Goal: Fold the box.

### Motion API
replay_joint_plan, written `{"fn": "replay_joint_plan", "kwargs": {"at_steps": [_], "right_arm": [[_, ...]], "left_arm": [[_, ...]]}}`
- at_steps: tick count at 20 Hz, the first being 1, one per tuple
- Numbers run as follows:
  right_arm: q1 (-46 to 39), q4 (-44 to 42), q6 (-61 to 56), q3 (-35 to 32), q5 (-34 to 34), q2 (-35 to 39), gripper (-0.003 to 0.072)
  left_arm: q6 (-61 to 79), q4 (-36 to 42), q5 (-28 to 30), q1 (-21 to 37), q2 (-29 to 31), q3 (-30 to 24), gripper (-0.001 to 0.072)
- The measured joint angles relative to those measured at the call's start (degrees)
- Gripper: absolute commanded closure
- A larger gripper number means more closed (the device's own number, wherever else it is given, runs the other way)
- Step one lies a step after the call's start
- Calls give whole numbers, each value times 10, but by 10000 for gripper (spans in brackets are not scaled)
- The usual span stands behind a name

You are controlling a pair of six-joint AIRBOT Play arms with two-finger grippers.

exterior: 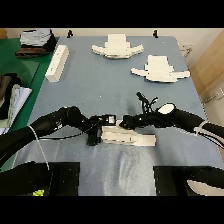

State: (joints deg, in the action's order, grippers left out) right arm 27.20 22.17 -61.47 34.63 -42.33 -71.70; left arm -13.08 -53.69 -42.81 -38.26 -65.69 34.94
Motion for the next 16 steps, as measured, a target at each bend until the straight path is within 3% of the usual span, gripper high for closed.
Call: {"fn": "replay_joint_plan", "kwargs": {"at_steps": [6,9,12,15,16], "right_arm": [[0,2,2,2,-4,9,684],[0,25,11,23,-41,48,684],[-1,119,-20,50,-71,124,684],[-1,264,-83,61,-119,210,683],[-1,309,-96,62,-139,235,637]], "left_arm": [[0,3,5,0,-1,0,246],[-2,5,17,0,-2,0,246],[-2,3,13,0,-1,0,246],[-2,2,9,0,0,0,246],[-2,2,8,0,0,0,246]]}}
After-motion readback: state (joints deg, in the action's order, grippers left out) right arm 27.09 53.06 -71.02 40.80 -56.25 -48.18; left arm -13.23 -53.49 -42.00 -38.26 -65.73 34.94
